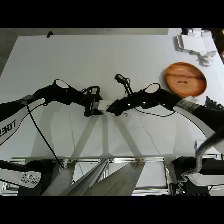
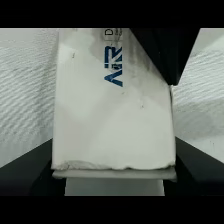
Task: Fold the box and place the chain.
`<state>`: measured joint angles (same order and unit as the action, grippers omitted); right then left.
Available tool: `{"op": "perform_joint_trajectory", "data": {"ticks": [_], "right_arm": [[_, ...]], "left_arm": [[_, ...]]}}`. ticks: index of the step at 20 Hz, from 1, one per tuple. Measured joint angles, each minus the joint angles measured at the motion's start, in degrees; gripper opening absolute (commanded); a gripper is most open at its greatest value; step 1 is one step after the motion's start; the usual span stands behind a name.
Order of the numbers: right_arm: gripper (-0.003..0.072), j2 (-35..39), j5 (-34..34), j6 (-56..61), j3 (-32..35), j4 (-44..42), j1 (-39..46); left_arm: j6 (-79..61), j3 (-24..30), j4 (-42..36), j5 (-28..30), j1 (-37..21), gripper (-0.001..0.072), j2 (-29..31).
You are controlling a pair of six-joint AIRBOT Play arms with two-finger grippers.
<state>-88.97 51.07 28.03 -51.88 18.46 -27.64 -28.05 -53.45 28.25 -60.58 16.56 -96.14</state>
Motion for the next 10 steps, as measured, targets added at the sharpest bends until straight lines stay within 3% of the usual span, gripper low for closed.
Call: {"op": "perform_joint_trajectory", "data": {"ticks": [10], "right_arm": [[0.0012, 6.19, -2.69, 8.09, 0.00, 1.62, -0.70]], "left_arm": [[0.04, 0.00, 0.02, -0.04, 0.00, 0.0318, 0.00]]}}
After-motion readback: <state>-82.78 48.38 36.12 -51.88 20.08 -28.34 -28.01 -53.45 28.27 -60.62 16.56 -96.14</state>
